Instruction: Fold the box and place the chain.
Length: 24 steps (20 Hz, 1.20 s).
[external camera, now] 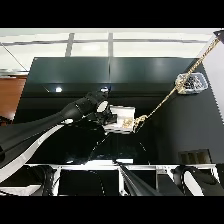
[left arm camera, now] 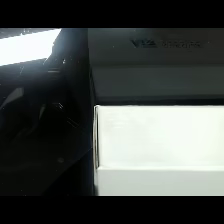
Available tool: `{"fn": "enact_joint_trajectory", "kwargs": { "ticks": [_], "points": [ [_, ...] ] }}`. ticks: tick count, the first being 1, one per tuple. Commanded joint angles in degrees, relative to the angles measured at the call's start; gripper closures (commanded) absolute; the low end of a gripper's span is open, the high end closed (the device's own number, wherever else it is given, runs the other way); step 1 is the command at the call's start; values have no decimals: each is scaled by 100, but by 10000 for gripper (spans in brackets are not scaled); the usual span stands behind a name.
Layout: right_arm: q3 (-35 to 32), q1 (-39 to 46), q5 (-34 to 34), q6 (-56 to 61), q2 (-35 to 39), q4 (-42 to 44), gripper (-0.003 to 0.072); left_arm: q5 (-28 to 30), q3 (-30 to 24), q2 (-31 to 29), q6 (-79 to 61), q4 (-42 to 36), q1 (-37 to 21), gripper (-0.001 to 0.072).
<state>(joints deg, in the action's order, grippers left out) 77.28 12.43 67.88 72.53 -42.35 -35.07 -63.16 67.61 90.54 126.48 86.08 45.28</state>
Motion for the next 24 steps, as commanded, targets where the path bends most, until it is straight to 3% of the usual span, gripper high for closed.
{"fn": "enact_joint_trajectory", "kwargs": {
  "ticks": [1,5,9,12,17,24],
  "points": [
    [13,-111,638,-127,15,256,661,0,0,0,-2,0,-4,676],
    [-1060,-922,651,-122,13,240,660,0,0,0,-2,0,-4,676],
    [-2608,-1928,-420,-96,-98,479,661,0,0,0,-2,0,-4,676],
    [-3333,-2640,-1196,-50,-415,540,661,0,0,0,-2,0,-4,676],
    [-3576,-3259,-1945,-59,-1113,601,660,0,0,0,-2,0,-4,676],
    [-3576,-3276,-1967,-59,-1434,549,659,-7,0,0,-2,0,-4,677]
  ]
}}
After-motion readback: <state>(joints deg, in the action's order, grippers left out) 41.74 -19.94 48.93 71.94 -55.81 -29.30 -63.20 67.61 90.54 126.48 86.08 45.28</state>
